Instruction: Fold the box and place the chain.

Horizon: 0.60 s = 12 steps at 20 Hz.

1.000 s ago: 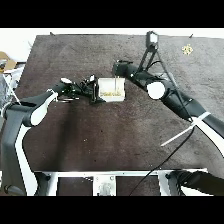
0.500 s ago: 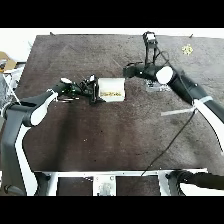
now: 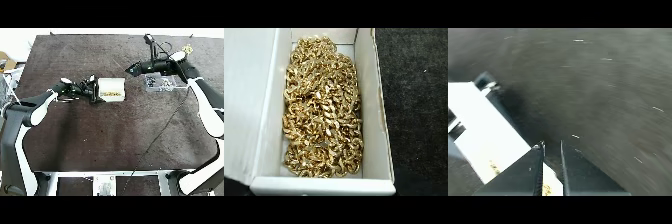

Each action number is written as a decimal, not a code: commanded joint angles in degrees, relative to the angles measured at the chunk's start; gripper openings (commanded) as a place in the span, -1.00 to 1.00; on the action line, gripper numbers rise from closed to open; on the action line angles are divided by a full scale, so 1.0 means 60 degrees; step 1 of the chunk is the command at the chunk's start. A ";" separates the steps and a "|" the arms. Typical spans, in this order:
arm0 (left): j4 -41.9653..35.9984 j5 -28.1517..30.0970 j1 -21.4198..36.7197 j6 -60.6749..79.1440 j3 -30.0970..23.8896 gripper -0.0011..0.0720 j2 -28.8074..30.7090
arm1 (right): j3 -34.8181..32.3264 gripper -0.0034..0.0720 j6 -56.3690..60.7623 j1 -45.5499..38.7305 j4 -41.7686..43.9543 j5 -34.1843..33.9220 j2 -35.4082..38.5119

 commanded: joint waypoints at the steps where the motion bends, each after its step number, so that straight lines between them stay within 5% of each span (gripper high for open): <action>1: 0.0004 0.0000 0.0000 0.0004 0.0000 -0.80 0.0004 | 0.0342 -0.54 -0.2616 -0.0164 0.1606 0.1548 -0.0976; 9: 0.0000 0.0000 0.0000 0.0004 0.0000 -0.80 0.0004 | 0.0095 -0.54 -0.5264 0.0229 0.1526 0.2903 -0.0929; 12: 0.0004 0.0000 0.0000 0.0004 0.0000 -0.80 0.0004 | -0.0780 -0.54 -0.5934 0.0302 0.1461 0.2463 -0.0568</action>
